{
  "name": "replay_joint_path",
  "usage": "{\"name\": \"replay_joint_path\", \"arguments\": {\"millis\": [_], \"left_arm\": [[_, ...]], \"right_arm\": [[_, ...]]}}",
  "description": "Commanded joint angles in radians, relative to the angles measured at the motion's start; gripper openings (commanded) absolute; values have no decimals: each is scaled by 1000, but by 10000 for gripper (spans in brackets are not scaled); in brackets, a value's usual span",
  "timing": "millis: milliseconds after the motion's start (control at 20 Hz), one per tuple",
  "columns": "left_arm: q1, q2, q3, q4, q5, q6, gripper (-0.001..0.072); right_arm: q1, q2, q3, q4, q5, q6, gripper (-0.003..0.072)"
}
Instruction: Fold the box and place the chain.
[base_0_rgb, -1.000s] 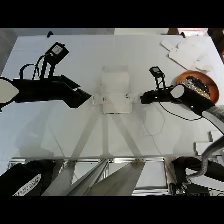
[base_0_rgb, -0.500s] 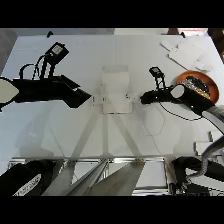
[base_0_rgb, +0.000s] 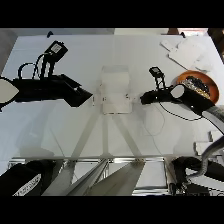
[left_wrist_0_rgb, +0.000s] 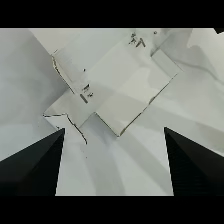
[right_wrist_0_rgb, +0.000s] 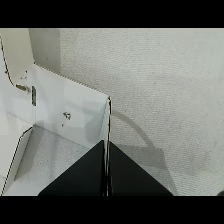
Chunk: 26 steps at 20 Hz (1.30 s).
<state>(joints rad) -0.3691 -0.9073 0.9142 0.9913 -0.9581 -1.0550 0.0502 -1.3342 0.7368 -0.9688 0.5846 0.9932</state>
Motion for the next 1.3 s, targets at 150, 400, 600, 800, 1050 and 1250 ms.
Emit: {"name": "replay_joint_path", "arguments": {"millis": [150, 400, 600, 800, 1050, 1250], "left_arm": [[1, -2, 0, -26, 40, 0, 692], [0, -3, 0, -10, 92, 72, 177], [54, -80, 0, -64, 154, 23, 416], [130, -282, 61, -120, 112, 23, 419], [146, -642, 410, -122, -145, 119, 597], [144, -879, 626, -174, -254, 171, 701]], "right_arm": [[0, 0, 0, 0, 0, 0, 17], [0, 0, 0, 0, 0, 0, 17], [0, 0, 0, 0, 0, 0, 17], [0, 0, 0, 0, 0, 0, 17], [0, 0, 0, 0, 0, 0, 17], [0, 0, 0, 0, 0, 0, 17]]}}
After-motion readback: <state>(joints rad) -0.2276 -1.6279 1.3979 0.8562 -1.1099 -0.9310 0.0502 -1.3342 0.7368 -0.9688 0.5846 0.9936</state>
